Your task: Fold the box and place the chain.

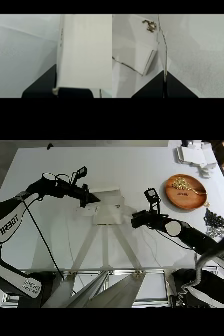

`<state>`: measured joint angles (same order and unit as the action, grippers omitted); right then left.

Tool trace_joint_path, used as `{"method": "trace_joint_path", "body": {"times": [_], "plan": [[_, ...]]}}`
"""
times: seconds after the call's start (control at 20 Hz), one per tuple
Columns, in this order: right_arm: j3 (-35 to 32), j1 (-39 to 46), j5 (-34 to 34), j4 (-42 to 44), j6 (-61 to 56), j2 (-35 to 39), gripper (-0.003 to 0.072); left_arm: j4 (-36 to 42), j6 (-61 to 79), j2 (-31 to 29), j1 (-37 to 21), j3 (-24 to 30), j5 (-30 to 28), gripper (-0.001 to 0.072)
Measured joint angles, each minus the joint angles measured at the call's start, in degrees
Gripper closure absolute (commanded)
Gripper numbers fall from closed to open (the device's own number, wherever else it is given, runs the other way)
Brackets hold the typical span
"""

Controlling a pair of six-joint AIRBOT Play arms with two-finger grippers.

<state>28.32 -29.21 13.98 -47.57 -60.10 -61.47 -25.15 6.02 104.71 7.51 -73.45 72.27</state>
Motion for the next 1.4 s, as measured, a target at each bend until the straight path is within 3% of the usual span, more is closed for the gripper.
{"method": "trace_joint_path", "body": {"times": [0.85, 0.9, 1.0, 1.05, 1.4], "plan": [[0.0, 0.0, 0.0, 0.0, 0.0, 0.0, 0.0669, 1.5, 0.2, 0.1, 0.4, 0.0, 0.9, 0.0699], [0.0, 0.0, 0.0, 0.0, 0.0, 0.0, 0.062, 1.5, 0.2, 0.1, 0.4, 0.0, 0.9, 0.07], [0.0, 0.0, -0.3, 0.0, 0.1, 0.1, 0.0315, 1.6, 0.2, 0.0, 0.4, 0.0, 0.7, 0.0702], [0.0, 0.0, -1.0, 0.0, 0.1, 0.1, 0.0226, 1.6, 0.1, -0.5, 0.4, 0.0, 0.6, 0.0703], [1.9, 0.0, -4.6, -3.6, 0.6, 4.3, 0.0209, -6.8, 0.2, -11.5, 0.4, 0.0, -1.0, 0.0709]]}}
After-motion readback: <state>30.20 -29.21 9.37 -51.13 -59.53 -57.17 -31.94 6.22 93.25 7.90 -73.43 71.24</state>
